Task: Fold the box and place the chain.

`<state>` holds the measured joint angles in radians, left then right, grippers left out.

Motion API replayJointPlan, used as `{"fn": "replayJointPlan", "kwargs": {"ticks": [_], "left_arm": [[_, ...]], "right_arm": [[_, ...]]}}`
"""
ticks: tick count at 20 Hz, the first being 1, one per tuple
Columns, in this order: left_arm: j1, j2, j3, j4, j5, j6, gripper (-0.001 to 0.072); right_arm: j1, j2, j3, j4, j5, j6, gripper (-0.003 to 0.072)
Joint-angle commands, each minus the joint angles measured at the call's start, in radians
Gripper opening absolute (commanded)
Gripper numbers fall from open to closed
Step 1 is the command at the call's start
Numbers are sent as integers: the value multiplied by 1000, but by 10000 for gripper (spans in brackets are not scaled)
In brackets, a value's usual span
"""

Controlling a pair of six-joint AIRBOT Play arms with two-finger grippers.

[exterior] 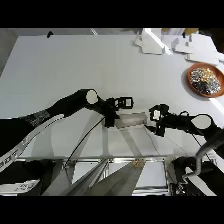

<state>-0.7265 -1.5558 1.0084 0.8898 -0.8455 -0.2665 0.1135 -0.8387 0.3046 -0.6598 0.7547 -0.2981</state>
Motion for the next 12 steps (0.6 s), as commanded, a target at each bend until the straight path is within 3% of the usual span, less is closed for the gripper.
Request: {"fn": "replayJointPlan", "kwargs": {"ticks": [1,12], "left_arm": [[0,1,0,0,0,1,10],[0,1,0,0,0,1,10]], "right_arm": [[-55,-78,0,115,53,-175,683],[-39,-274,0,164,105,-362,670]]}}
